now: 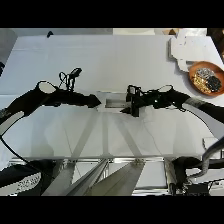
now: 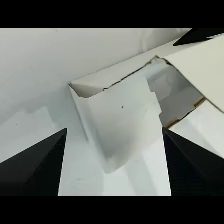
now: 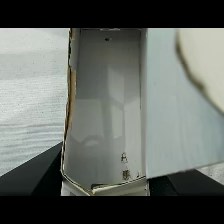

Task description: Fold the box and place the chain.

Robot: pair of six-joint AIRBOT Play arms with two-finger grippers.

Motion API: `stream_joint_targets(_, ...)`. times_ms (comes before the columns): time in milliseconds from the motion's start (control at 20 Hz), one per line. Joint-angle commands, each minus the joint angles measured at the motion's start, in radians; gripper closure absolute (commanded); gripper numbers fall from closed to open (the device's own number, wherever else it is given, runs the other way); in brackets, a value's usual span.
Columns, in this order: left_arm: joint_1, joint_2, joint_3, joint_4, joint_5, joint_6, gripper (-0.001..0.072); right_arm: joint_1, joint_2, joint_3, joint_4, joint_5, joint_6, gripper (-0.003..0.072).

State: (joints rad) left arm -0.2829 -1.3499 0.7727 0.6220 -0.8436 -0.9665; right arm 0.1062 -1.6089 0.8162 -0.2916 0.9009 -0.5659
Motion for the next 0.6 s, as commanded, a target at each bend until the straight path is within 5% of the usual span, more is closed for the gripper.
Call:
stream_joint_targets(0, -0.036, -0.011, 0.0, 0.0, 0.03, -0.044, 0.0072, 0.0, 0.001, 0.0, 0.0, 0.0, 0.0, 0.0251)
stream_joint_targets(550, -0.093, -0.066, 0.0, 0.012, 0.19, -0.066, 0.0077, 0.0, 0.001, 0.0, 0.0, 0.0, 0.0, 0.0251)
